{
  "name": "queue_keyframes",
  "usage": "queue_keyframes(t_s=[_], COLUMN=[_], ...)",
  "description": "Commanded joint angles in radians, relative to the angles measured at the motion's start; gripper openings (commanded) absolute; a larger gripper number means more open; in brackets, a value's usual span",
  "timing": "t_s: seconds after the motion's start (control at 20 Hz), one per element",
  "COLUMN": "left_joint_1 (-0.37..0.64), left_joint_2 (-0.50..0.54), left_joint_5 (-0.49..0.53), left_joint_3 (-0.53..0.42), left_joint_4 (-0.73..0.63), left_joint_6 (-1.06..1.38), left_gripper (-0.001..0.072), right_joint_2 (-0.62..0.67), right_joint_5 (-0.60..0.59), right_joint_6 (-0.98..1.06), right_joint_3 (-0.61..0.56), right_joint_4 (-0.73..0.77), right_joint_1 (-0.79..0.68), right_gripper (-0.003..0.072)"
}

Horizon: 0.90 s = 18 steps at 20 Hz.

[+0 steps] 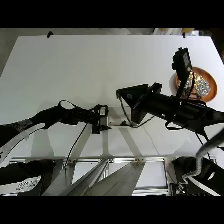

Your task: Fold the box and place the chain.

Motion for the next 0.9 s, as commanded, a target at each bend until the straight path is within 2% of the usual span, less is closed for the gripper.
queue_keyframes(t_s=[0.0, 0.15, 0.55, 0.65, 0.85], left_joint_1=[0.0, 0.0, 0.0, 0.0, 0.0], left_joint_2=[0.001, 0.001, 0.001, 0.001, 0.001], left_joint_5=[0.0, 0.0, 0.0, 0.001, 0.0], left_joint_3=[0.001, 0.001, 0.001, 0.001, 0.001], left_joint_4=[0.0, 0.0, 0.0, 0.0, 0.0], left_joint_6=[0.0, 0.0, 0.0, 0.0, 0.0], left_gripper=[0.025, 0.025, 0.025, 0.025, 0.025], right_joint_2=[-0.021, -0.028, -0.028, -0.037, -0.104], right_joint_5=[-0.023, -0.105, -0.106, -0.005, 0.28], right_joint_6=[-0.03, -0.03, -0.066, -0.076, -0.046], right_joint_3=[0.001, 0.011, 0.043, 0.043, 0.042], right_joint_4=[0.012, 0.021, 0.068, 0.037, -0.119], right_joint_1=[0.001, -0.015, -0.027, -0.027, -0.027], right_gripper=[0.0015, 0.0015, 0.0016, 0.0017, 0.0017])
